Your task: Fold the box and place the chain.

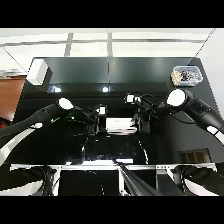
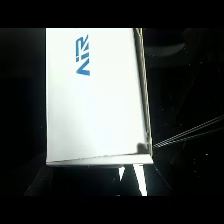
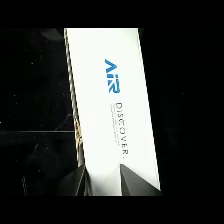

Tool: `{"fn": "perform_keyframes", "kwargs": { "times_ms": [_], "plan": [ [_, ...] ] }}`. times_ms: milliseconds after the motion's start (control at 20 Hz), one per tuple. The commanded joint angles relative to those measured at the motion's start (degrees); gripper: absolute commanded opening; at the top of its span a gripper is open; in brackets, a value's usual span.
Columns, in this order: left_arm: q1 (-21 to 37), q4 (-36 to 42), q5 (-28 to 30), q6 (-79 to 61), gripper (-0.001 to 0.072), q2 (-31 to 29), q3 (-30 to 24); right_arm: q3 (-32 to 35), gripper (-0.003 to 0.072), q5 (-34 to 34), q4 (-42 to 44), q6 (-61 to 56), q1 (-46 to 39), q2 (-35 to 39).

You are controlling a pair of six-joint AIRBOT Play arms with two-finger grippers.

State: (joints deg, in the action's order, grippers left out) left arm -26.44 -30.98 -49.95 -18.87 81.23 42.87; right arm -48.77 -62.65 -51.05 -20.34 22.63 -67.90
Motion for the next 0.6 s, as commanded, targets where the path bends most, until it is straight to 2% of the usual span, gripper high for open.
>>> {"fn": "perform_keyframes", "kwargs": {
  "times_ms": [0,350,450,550],
  "plan": [
    [0.0,0.0,0.0,0.0,0.04,0.0,0.0,0.3,0.0226,-0.2,0.0,-0.2,0.0,0.0],
    [0.0,0.0,0.0,0.0,0.04,0.0,0.0,1.0,0.0228,-0.4,0.0,-0.2,0.0,0.0],
    [0.0,0.0,0.0,0.0,0.0401,0.0,0.0,1.0,0.0278,-0.3,0.0,-0.3,0.0,0.0],
    [0.0,0.0,0.0,0.0,0.0401,0.0,0.0,1.0,0.0278,-0.3,0.0,-0.3,0.0,0.0]
  ]
}}
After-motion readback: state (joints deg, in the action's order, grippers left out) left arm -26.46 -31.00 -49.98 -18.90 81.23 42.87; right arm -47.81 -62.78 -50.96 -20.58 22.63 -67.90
